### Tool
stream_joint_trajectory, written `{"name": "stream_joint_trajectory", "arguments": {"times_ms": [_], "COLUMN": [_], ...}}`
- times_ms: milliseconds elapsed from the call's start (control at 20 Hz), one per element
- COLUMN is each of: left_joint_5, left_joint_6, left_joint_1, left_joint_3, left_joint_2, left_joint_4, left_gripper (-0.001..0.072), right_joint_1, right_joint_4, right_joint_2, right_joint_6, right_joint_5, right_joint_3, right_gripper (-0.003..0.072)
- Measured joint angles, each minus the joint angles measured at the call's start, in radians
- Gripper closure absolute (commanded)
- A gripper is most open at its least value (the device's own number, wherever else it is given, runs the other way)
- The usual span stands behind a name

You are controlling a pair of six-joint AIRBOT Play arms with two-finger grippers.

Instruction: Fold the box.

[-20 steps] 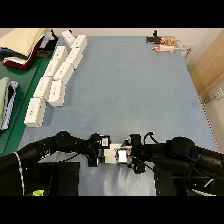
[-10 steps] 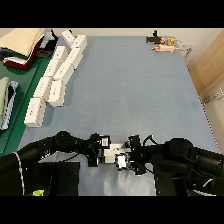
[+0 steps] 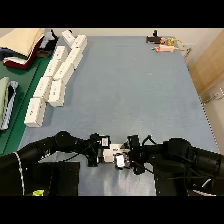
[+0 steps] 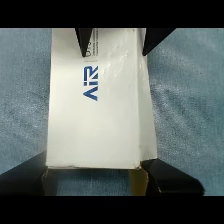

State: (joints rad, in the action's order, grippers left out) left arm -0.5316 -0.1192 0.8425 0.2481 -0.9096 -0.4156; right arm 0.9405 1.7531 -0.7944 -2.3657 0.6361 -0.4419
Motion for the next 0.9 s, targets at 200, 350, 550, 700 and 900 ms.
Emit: {"name": "stream_joint_trajectory", "arguments": {"times_ms": [200,350,550,700,900], "left_joint_5": [0.0,0.0,0.004,0.002,-0.002], "left_joint_6": [0.002,0.003,0.004,0.003,0.0], "left_joint_1": [0.0,0.0,0.0,0.0,0.0], "left_joint_3": [0.0,0.0,0.0,0.0,0.0], "left_joint_2": [0.0,0.0,0.0,0.0,0.0], "left_joint_4": [0.001,0.002,0.004,0.003,0.002], "left_gripper": [0.0298,0.0298,0.0299,0.0298,0.0298], "right_joint_1": [0.0,0.001,0.001,0.001,0.001], "right_joint_4": [-0.003,-0.003,-0.003,-0.002,-0.002], "right_joint_2": [-0.003,-0.004,-0.003,0.0,0.021], "right_joint_6": [0.001,0.001,0.001,0.001,0.002], "right_joint_5": [0.006,0.014,0.008,0.008,0.01], "right_joint_3": [-0.016,-0.027,-0.032,-0.034,-0.044], "right_gripper": [0.0428,0.029,0.0237,0.0237,0.0237]}}
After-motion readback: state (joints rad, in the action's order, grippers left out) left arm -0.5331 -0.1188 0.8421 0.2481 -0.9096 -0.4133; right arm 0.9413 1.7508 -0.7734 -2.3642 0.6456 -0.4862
